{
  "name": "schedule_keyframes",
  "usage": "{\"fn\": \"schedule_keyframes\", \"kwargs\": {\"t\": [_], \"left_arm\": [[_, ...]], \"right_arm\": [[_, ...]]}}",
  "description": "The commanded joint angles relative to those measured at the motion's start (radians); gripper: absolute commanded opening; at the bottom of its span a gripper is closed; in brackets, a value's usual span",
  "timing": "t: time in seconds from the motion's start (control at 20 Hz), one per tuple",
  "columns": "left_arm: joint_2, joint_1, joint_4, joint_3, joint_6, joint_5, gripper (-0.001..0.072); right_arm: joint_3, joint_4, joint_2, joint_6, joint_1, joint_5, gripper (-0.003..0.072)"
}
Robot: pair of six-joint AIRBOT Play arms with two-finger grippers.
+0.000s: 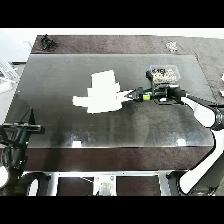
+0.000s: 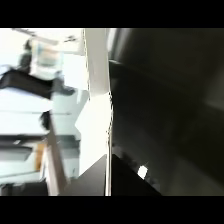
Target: Fold the box and place the chain.
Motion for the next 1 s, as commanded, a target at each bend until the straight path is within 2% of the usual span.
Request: {"fn": "schedule_keyframes", "kwargs": {"t": [0.0, 0.15, 0.4, 0.55, 0.6, 0.65, 0.7, 0.75, 0.95], "left_arm": [[-0.001, 0.0, 0.0, 0.0, 0.0, 0.0, 0.0022], [-0.001, 0.0, 0.0, 0.0, 0.0, -0.003, 0.0022], [-0.001, 0.0, 0.0, 0.0, 0.0, 0.0, 0.0022], [-0.001, 0.0, 0.0, 0.0, 0.0, -0.001, 0.0024], [-0.001, 0.0, 0.0, 0.0, 0.0, -0.002, 0.0163], [-0.001, 0.0, 0.0, 0.0, 0.0, -0.002, 0.0582], [-0.001, -0.001, -0.003, 0.001, -0.012, -0.005, 0.0653], [-0.001, 0.0, -0.003, 0.001, -0.01, -0.008, 0.0587], [-0.001, -0.001, -0.003, 0.001, -0.012, -0.056, 0.0589]], "right_arm": [[0.01, -0.065, 0.001, 0.073, 0.032, -0.123, 0.0008], [0.006, -0.089, 0.013, 0.073, 0.032, -0.157, 0.0007], [-0.116, -0.094, 0.13, 0.057, 0.032, -0.259, 0.0007], [-0.122, -0.093, 0.149, 0.043, 0.032, -0.271, 0.0007], [-0.122, -0.094, 0.149, 0.043, 0.035, -0.267, 0.0007], [-0.122, -0.095, 0.149, 0.043, 0.038, -0.265, 0.0007], [-0.122, -0.095, 0.149, 0.043, 0.039, -0.265, 0.0008], [-0.122, -0.095, 0.149, 0.037, 0.039, -0.264, 0.0008], [-0.122, -0.095, 0.149, 0.013, 0.039, -0.262, 0.0008]]}}
